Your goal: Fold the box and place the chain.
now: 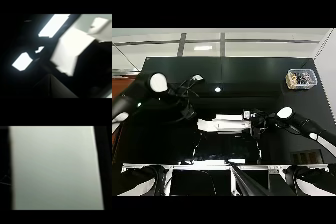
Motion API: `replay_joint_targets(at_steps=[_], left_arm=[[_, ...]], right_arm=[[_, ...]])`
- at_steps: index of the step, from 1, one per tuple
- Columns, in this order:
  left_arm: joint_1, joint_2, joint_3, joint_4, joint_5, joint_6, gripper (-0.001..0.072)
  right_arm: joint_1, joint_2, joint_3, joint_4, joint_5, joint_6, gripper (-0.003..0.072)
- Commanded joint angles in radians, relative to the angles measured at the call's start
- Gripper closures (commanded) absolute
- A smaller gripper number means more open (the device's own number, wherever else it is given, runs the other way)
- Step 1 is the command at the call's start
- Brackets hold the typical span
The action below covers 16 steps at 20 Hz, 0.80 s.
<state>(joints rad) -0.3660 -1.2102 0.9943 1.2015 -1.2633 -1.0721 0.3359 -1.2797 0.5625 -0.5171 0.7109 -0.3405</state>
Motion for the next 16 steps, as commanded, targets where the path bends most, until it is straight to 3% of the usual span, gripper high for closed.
replay_joint_targets(at_steps=[1, 2, 4, 6, 8, 11, 16], left_arm=[[0.03, 0.086, -0.238, -0.578, 0.086, 0.076, 0.0681], [0.024, 0.084, -0.317, -0.81, 0.114, 0.226, 0.0681], [0.009, 0.06, -0.426, -1.13, 0.196, 0.46, 0.0681], [-0.014, 0.027, -0.445, -1.267, 0.364, 0.618, 0.0681], [-0.032, -0.012, -0.402, -1.322, 0.509, 0.688, 0.0681], [-0.032, -0.121, -0.268, -1.123, 0.52, 0.66, 0.0682], [-0.049, -0.253, -0.064, -0.51, 0.438, 0.325, 0.0681]], right_arm=[[0.001, 0.0, 0.0, 0.0, 0.0, 0.001, 0.0213], [0.001, 0.0, 0.0, 0.0, 0.0, 0.001, 0.0214], [0.001, 0.0, 0.0, 0.0, -0.001, 0.002, 0.0214], [0.001, 0.0, 0.0, 0.001, -0.001, 0.002, 0.0213], [0.001, 0.0, 0.0, 0.0, -0.001, 0.002, 0.0214], [0.001, 0.0, 0.0, 0.0, -0.001, 0.003, 0.0214], [0.001, 0.0, 0.0, 0.0, -0.002, 0.003, 0.0214]])
